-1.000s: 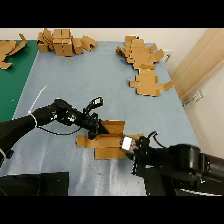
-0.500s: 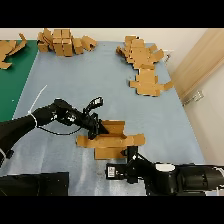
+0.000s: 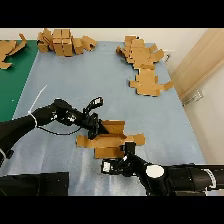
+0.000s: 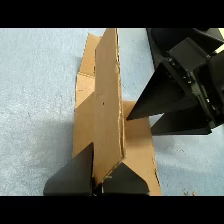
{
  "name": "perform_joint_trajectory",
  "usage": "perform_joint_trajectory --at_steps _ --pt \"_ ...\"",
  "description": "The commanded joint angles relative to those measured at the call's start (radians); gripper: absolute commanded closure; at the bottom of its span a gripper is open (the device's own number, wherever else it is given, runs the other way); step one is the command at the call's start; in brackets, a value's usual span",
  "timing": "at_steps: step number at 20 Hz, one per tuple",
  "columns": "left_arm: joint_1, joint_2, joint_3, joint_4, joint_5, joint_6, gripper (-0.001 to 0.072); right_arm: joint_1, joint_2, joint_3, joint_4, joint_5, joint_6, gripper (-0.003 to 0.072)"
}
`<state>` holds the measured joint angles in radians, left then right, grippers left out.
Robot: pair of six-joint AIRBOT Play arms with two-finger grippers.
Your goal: Fold the box.
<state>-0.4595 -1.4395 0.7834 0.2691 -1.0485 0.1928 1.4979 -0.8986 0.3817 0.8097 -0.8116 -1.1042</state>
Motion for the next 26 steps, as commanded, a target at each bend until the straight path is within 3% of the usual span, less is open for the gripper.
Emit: perform_joint_trajectory --at_steps 1,9,16,17,18,23,26 --pt "0.000 0.001 0.001 0.000 0.000 0.000 0.0696 0.001 -0.006 -0.001 -0.048 -0.001 0.056 0.0151" --pt "0.000 0.001 0.001 0.000 0.000 0.000 0.0696 0.001 0.010 0.045 -0.047 -0.077 0.063 0.0148" --pt "0.000 0.001 0.001 0.000 0.000 0.000 0.0696 -0.022 0.013 0.045 -0.077 -0.138 0.307 0.0138" --pt "0.000 0.001 0.001 0.000 0.000 0.000 0.0696 -0.022 0.021 0.045 -0.077 -0.135 0.307 0.0120" --pt "0.000 0.001 0.001 0.000 0.000 0.000 0.0696 -0.022 0.038 0.045 -0.076 -0.137 0.307 -0.0026" --pt "0.000 0.001 0.001 0.000 0.000 0.000 0.0696 -0.046 0.175 0.034 -0.052 -0.138 0.183 -0.0026" --pt "0.000 0.001 0.001 0.000 0.000 0.000 0.0696 -0.078 0.257 -0.036 -0.023 -0.058 0.179 -0.0026"
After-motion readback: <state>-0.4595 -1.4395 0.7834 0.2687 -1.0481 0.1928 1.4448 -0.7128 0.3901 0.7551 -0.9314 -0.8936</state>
